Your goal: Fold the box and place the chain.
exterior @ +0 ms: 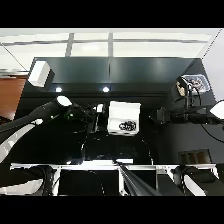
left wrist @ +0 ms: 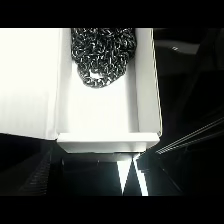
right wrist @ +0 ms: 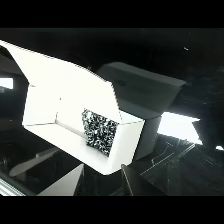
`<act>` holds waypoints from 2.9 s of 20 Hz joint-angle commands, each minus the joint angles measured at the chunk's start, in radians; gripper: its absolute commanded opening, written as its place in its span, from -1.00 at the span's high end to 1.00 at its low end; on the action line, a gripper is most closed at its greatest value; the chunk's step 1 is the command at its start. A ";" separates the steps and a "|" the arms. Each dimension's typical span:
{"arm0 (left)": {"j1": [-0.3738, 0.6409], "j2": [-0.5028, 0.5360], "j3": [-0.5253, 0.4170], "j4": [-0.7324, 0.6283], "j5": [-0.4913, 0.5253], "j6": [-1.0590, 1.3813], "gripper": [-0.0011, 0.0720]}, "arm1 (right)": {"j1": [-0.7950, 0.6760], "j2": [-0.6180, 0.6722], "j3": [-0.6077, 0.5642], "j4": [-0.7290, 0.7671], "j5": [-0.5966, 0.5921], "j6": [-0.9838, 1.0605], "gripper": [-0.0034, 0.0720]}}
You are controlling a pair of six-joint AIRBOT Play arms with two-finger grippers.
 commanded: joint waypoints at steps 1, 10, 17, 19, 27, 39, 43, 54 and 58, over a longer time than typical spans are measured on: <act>-0.013 -0.001 0.001 0.004 0.010 -0.004 -0.98 | 0.000 0.000 0.000 0.000 0.000 0.000 0.13; -0.063 -0.001 0.003 0.049 0.037 -0.056 -0.98 | 0.000 0.000 0.000 -0.002 0.000 0.000 0.13; -0.098 -0.001 0.003 0.045 0.063 -0.108 -0.97 | 0.000 0.000 0.000 -0.003 -0.008 0.000 0.13; -0.106 -0.001 0.003 0.046 0.065 -0.109 -0.86 | 0.000 0.000 0.000 -0.003 -0.018 -0.001 0.13; -0.112 -0.001 0.003 0.045 0.092 -0.133 -0.12 | 0.039 -0.070 0.035 -0.012 -0.246 0.000 -0.99; -0.112 -0.001 0.003 0.045 0.092 -0.133 -0.12 | 0.159 -0.389 0.309 -0.064 0.011 -0.617 -0.99; -0.112 -0.001 0.003 0.045 0.092 -0.133 -0.12 | 0.161 -0.286 0.308 -0.109 0.093 -0.769 -0.99; -0.112 -0.001 0.003 0.045 0.092 -0.133 -0.12 | 0.243 -0.288 0.116 -0.059 -0.034 -0.973 -0.99; -0.112 -0.001 0.003 0.045 0.092 -0.133 -0.12 | 0.243 -0.288 0.116 -0.004 -0.016 -1.002 -0.99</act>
